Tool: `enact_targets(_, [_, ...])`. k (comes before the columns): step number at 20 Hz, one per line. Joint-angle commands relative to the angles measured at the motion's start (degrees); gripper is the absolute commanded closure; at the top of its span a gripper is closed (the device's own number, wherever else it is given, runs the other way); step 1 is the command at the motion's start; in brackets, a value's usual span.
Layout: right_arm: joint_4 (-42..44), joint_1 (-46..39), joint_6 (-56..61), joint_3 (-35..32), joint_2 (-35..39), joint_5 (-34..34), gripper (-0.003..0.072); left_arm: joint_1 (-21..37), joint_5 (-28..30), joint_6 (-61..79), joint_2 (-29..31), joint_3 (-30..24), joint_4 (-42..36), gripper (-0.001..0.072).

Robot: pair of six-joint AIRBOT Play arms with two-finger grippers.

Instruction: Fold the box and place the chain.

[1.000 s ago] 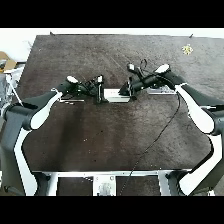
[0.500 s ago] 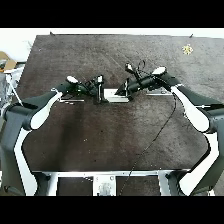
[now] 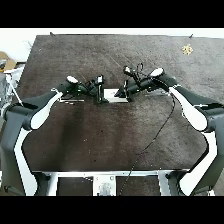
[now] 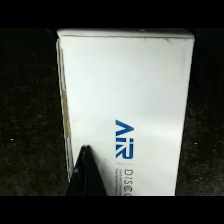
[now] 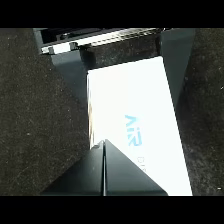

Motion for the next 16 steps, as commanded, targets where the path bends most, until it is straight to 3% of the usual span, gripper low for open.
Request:
enact_targets(1, [0.48,-0.46,0.00,-0.07,0.26,-0.33,0.0685,0.02,0.02,-0.04,0.00,0.02,-0.02,0.0441])
enact_targets(6, [10.16,-1.36,-0.13,-0.07,8.31,0.44,0.0686,0.02,0.04,-0.04,0.00,0.02,-0.02,0.0440])
enact_targets(11, [10.97,-2.47,9.77,-0.52,20.87,-2.43,0.0687,0.02,0.02,-0.04,0.00,0.02,-0.02,0.0441])
enact_targets(13, [10.84,-3.56,14.32,-2.95,26.29,-5.49,0.0686,0.02,0.04,-0.04,0.00,0.02,-0.02,0.0440])
enact_targets(16, [8.61,-5.70,21.53,-13.14,37.40,-17.20,0.0687,0.02,0.02,-0.04,0.00,0.02,-0.04,0.0441])
